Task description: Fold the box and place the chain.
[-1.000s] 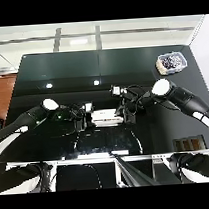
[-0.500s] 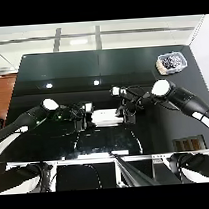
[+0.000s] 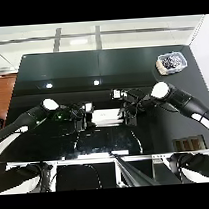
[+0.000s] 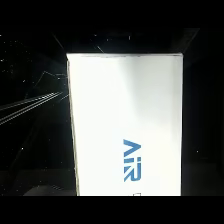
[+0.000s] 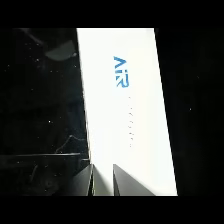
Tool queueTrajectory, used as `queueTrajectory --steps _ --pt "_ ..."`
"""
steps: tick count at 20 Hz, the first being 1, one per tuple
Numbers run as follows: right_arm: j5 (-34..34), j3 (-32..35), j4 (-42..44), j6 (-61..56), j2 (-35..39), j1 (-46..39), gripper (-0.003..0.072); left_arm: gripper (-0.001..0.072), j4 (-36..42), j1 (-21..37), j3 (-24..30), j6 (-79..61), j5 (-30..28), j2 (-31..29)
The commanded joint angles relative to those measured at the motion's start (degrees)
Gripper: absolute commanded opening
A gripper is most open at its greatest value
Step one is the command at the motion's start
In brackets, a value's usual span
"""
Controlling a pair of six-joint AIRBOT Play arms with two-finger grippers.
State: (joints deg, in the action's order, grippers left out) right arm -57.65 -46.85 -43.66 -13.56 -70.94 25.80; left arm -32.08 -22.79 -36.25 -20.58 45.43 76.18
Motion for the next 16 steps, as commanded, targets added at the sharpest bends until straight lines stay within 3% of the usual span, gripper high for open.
queueTrajectory --steps 1,5,7,8,9,16 --pt "-0.2 0.3 0.5 -3.2 0.4 0.0 0.0149 0.0304 0.0 0.0 -0.1 0.0 0.0 0.0" --pt "-0.9 -0.5 9.7 -20.0 2.2 -0.1 0.0129 0.0305 0.0 0.0 -0.1 0.0 0.0 0.0" --pt "2.3 0.6 15.7 -26.8 1.9 1.3 0.0128 0.0305 0.0 0.0 -0.1 0.0 0.0 0.0" --pt "5.1 0.7 16.0 -30.3 1.2 2.3 0.0119 0.0305 0.0 0.0 -0.1 0.0 0.0 0.0" --pt "7.1 0.7 15.9 -32.9 0.2 2.7 0.0015 0.0305 0.0 0.0 -0.1 0.0 0.0 0.0" --pt "7.7 0.7 12.0 -42.0 -8.9 2.8 0.0020 0.0305 0.0 0.0 -0.1 0.0 0.0 0.0"
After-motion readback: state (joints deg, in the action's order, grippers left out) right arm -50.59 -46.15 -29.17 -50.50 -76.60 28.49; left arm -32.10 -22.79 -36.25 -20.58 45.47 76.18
